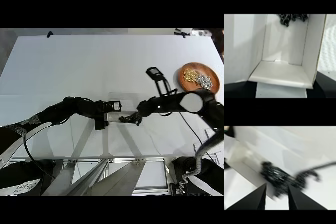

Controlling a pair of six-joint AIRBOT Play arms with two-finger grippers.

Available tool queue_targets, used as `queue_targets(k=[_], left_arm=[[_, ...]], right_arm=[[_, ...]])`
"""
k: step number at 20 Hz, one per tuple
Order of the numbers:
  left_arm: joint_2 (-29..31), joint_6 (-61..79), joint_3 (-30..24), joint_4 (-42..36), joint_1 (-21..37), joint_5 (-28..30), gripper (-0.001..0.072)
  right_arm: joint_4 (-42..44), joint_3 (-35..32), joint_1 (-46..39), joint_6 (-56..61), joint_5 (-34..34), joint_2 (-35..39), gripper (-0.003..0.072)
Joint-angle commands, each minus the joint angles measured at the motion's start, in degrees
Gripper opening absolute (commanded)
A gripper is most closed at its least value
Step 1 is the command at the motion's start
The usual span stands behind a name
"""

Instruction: Fold the box and place the chain.

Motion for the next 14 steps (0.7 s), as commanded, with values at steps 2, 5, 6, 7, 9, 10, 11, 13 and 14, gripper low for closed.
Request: queue_targets(k=[2, 5, 6, 7, 9, 10, 11, 13, 14], left_arm=[[0.0, 0.0, 0.0, 0.0, 0.0, 0.0, 0.0396], [0.0, 0.0, 0.0, 0.0, 0.0, 0.0, 0.0396], [0.0, 0.0, 0.0, 0.0, 0.0, 0.0, 0.0396], [0.0, 0.0, 0.0, 0.0, 0.0, 0.0, 0.0396], [0.0, 0.0, 0.0, 0.0, 0.0, 0.0, 0.0396], [0.0, 0.0, 0.0, 0.0, 0.0, 0.0, 0.0396], [0.0, 0.0, 0.0, 0.0, 0.0, 0.0, 0.0396], [0.0, 0.0, 0.0, 0.0, 0.0, 0.0, 0.0396], [0.0, 0.0, 0.0, 0.0, 0.0, 0.0, 0.0396]], right_arm=[[-1.6, -0.1, -10.6, -18.8, 16.2, 2.6, 0.0251], [-0.9, -0.2, -12.0, -30.4, 19.5, -3.4, 0.0317], [0.9, -0.5, -11.6, -32.0, 17.2, -5.9, 0.0424], [1.9, -0.7, -10.8, -33.3, 14.4, -8.8, 0.0637], [0.7, -0.9, -8.2, -37.8, 10.7, -14.3, 0.0695], [0.7, -0.9, -7.2, -40.4, 8.9, -16.5, 0.0692], [0.7, -0.9, -6.3, -42.8, 7.1, -18.2, 0.0689], [0.7, -0.9, -5.0, -48.1, 4.8, -20.1, 0.0661], [0.8, -0.9, -5.0, -50.2, 3.5, -20.2, 0.0654]])
